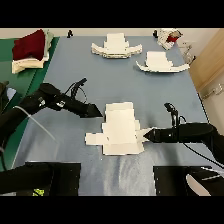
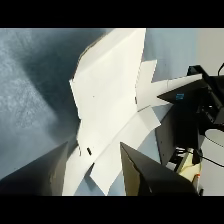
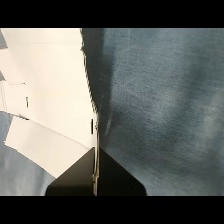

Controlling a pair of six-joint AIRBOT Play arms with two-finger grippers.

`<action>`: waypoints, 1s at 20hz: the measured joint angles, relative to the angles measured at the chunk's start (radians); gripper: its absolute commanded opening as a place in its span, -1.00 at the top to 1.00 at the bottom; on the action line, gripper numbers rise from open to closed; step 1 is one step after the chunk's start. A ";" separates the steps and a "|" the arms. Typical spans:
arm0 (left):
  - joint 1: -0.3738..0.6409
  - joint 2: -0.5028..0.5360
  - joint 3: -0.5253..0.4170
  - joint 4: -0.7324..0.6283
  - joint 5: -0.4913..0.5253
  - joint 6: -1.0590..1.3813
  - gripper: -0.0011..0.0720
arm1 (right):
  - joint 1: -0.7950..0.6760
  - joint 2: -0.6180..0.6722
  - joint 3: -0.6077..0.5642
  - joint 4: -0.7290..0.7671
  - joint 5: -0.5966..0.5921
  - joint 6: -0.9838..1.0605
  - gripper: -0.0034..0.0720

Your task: Fold the box.

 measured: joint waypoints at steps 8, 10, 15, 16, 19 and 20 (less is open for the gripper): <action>-0.002 -0.318 0.193 -0.083 -0.102 0.097 -0.43 | 0.005 0.010 -0.005 -0.003 -0.005 0.007 0.90; -0.008 -0.374 0.233 -0.103 -0.141 0.123 -0.43 | 0.005 0.010 -0.005 -0.004 -0.005 0.007 0.90; -0.055 -0.450 0.311 -0.126 -0.230 0.165 -0.06 | 0.005 0.010 -0.005 -0.007 -0.008 0.007 0.90; -0.067 -0.457 0.323 -0.125 -0.240 0.172 0.19 | 0.005 0.010 -0.005 -0.009 -0.008 0.007 0.90; -0.098 -0.468 0.345 -0.103 -0.270 0.192 0.19 | 0.005 0.010 -0.005 -0.011 -0.009 0.007 0.90; -0.104 -0.472 0.349 -0.096 -0.285 0.198 0.19 | 0.005 0.010 -0.005 -0.011 -0.009 0.007 0.90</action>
